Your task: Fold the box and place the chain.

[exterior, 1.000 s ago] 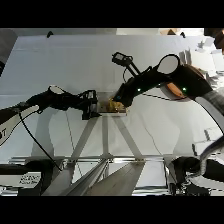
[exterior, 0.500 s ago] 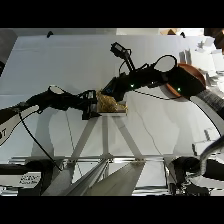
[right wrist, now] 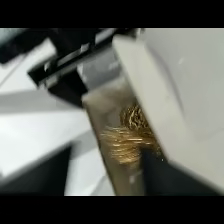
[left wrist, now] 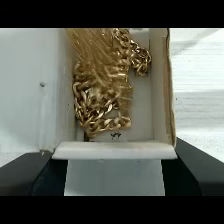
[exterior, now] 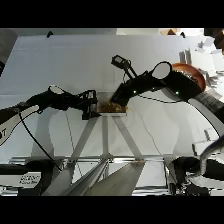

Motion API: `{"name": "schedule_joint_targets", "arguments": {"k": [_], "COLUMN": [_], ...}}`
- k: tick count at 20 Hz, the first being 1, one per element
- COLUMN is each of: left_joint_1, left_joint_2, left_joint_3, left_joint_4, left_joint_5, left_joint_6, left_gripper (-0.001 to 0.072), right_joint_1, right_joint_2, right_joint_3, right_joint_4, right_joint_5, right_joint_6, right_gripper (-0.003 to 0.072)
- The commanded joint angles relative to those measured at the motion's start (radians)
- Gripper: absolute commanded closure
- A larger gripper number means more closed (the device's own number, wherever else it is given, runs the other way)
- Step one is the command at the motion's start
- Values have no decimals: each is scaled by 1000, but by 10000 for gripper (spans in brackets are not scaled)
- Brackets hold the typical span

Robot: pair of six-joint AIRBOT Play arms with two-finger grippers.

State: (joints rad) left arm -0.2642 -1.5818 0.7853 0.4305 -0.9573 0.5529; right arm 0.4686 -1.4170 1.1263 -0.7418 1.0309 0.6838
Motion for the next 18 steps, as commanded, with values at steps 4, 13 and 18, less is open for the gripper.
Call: {"name": "schedule_joint_targets", "arguments": {"k": [4, 13, 18], "left_joint_1": [0, 0, 0], "left_joint_2": [0, 0, 0], "left_joint_3": [0, 0, 0], "left_joint_4": [0, 0, 0], "left_joint_5": [0, 0, 0], "left_joint_6": [0, 0, 0], "left_gripper": [433, 433, 433], "right_joint_1": [-3, -230, -332], "right_joint_2": [77, 122, 72], "right_joint_3": [-21, -101, -235], "right_joint_4": [13, -193, -97], "right_joint_5": [26, 210, 64], "right_joint_6": [14, -179, -584], "right_gripper": [179, 285, 286]}}
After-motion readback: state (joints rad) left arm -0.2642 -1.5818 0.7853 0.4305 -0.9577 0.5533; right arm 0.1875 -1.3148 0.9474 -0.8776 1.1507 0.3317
